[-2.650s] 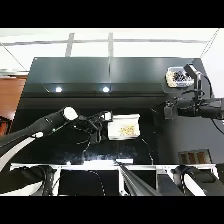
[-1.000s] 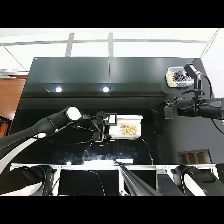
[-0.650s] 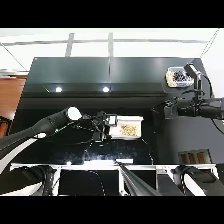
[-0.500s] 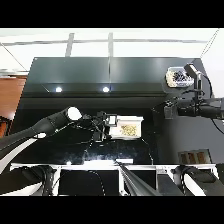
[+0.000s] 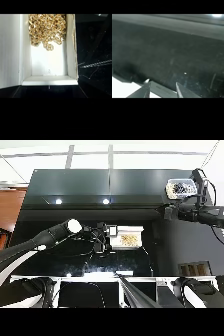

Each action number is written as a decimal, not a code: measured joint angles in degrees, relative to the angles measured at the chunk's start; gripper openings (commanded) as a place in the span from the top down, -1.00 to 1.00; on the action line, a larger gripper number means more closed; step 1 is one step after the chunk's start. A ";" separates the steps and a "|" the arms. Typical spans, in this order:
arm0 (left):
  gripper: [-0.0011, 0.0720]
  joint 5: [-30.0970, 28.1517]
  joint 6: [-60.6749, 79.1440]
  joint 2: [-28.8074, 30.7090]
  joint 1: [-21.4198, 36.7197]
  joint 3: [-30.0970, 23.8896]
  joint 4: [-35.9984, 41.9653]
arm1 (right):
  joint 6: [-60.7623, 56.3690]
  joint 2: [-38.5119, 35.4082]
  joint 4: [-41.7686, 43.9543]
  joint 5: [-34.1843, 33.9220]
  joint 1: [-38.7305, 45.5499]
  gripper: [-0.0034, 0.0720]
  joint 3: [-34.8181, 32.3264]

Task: Fold the box and place the chain.

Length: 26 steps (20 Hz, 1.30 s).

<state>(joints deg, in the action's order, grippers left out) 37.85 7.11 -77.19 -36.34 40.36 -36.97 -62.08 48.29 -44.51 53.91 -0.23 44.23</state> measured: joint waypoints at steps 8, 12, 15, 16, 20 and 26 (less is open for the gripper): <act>0.02 -0.20 -0.15 0.00 0.00 0.00 -0.04 | -6.99 2.73 -10.86 -12.22 0.00 -0.11 0.00; 0.02 -0.20 -0.15 0.00 0.00 0.00 -0.04 | -7.67 2.91 -11.65 -13.51 0.00 -0.11 0.00; 0.02 -0.20 -0.15 0.00 0.00 0.00 -0.04 | -7.89 2.95 -11.61 -12.20 0.00 -0.11 0.00; 0.02 -0.20 -0.13 0.00 0.00 0.00 -0.04 | -8.04 2.97 -11.41 -11.54 0.00 -0.11 0.00; 0.02 -0.20 -0.13 0.00 0.00 0.00 -0.04 | -8.02 3.13 -10.01 -9.18 -0.68 -0.11 0.00; 0.02 -0.17 -0.11 0.00 0.00 0.00 -0.04 | -4.70 4.22 -8.35 -6.43 -5.11 -0.12 0.00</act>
